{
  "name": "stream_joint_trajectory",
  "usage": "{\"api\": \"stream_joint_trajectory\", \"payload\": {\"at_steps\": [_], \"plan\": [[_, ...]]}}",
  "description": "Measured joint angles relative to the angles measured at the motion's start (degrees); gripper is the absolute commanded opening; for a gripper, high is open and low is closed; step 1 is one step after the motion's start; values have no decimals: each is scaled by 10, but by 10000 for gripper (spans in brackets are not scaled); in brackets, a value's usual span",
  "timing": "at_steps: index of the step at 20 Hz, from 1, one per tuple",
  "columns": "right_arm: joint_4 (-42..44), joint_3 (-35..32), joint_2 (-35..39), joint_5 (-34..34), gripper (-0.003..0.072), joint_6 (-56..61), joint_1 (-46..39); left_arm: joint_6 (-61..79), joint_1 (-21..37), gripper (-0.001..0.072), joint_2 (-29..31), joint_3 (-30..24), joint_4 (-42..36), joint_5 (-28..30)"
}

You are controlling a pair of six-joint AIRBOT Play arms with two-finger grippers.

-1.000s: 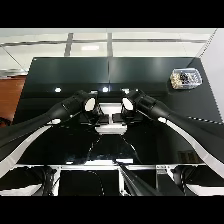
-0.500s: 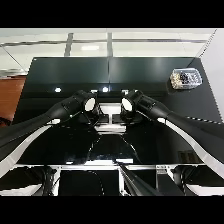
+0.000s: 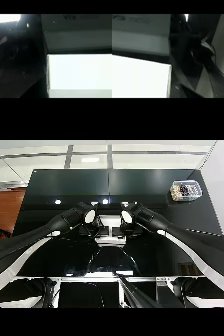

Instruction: Fold the box and place the chain.

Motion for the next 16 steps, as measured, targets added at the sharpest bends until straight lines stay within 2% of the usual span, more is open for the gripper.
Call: {"api": "stream_joint_trajectory", "payload": {"at_steps": [5,8,11,13,16], "plan": [[-29,0,98,29,434,-37,-9,0,0,28,0,0,0,2],[-129,0,177,65,434,-52,-35,5,1,24,0,0,2,4],[-275,-3,221,73,436,-59,-90,-5,0,24,0,0,12,3],[-334,-14,231,26,632,-60,-147,-14,0,25,0,0,21,2],[-341,-29,209,-62,632,-60,-252,-27,0,26,0,0,39,2]]}}
